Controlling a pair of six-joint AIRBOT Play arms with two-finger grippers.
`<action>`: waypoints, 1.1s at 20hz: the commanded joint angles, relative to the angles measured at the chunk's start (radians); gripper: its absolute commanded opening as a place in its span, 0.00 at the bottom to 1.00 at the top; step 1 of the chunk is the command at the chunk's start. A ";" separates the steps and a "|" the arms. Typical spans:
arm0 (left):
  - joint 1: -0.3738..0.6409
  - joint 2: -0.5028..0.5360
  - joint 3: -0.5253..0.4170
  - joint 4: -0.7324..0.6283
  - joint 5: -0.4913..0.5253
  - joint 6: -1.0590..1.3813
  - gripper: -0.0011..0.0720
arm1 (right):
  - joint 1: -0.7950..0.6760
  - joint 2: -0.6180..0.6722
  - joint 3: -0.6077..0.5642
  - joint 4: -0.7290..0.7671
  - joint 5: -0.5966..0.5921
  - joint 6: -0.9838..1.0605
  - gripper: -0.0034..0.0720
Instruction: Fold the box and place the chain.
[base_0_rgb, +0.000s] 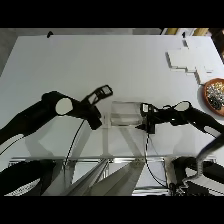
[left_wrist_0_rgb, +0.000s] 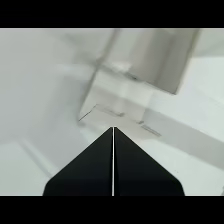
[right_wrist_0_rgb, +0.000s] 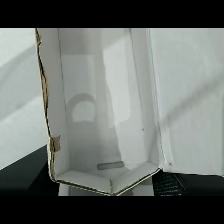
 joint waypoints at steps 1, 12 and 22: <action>0.082 0.050 -0.048 0.059 0.018 -0.471 0.02 | 0.000 0.000 0.000 0.000 0.001 0.000 0.60; 0.139 -0.179 -0.153 -0.379 0.136 -0.411 0.03 | 0.000 0.000 0.000 0.000 0.000 0.000 0.60; 0.139 -0.142 -0.151 -0.509 0.086 -0.303 0.03 | 0.000 0.000 0.000 0.000 0.000 0.000 0.60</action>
